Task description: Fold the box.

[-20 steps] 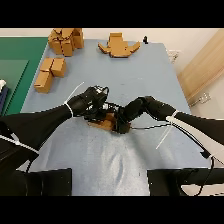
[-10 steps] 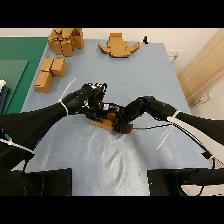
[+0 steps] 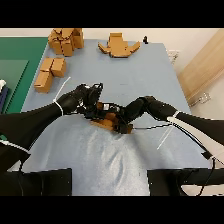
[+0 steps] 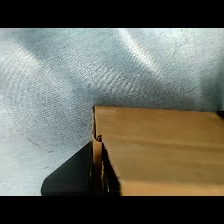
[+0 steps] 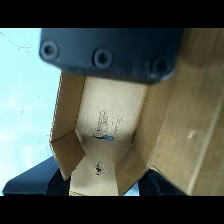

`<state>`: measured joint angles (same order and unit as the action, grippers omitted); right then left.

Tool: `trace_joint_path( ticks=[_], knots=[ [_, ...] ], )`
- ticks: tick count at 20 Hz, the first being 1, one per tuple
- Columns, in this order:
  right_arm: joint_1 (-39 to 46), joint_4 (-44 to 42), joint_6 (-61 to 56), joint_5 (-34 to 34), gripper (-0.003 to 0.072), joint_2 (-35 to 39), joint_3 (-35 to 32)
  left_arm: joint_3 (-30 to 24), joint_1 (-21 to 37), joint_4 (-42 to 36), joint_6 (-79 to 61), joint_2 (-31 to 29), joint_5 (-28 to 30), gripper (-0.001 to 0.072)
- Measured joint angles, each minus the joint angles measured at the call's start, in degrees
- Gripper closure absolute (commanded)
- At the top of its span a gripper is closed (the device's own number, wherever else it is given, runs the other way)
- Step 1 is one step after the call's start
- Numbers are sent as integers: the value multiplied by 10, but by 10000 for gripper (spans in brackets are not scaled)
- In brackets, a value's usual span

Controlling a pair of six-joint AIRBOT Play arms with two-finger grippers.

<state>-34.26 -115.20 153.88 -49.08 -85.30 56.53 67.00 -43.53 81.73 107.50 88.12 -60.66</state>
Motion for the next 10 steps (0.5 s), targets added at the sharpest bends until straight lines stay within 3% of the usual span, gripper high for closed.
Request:
trace_joint_path(
  ticks=[2, 3, 4, 5, 10],
  knots=[
    [0, 0, 0, 0, 178, 0, 0, -6, 7, -14, -4, -3, 0, 671],
    [0, 0, 0, 0, 178, 0, 0, -8, 9, -19, -6, -3, 0, 620],
    [0, 0, 0, 0, 179, 0, 0, -10, 10, -24, -7, -5, 0, 266],
    [0, 0, 4, 1, 178, 0, 0, -14, 12, -55, -8, -3, -5, 114],
    [0, -2, 0, 3, 179, 0, 0, -14, 15, -98, -35, -12, -7, 107]
  ],
)
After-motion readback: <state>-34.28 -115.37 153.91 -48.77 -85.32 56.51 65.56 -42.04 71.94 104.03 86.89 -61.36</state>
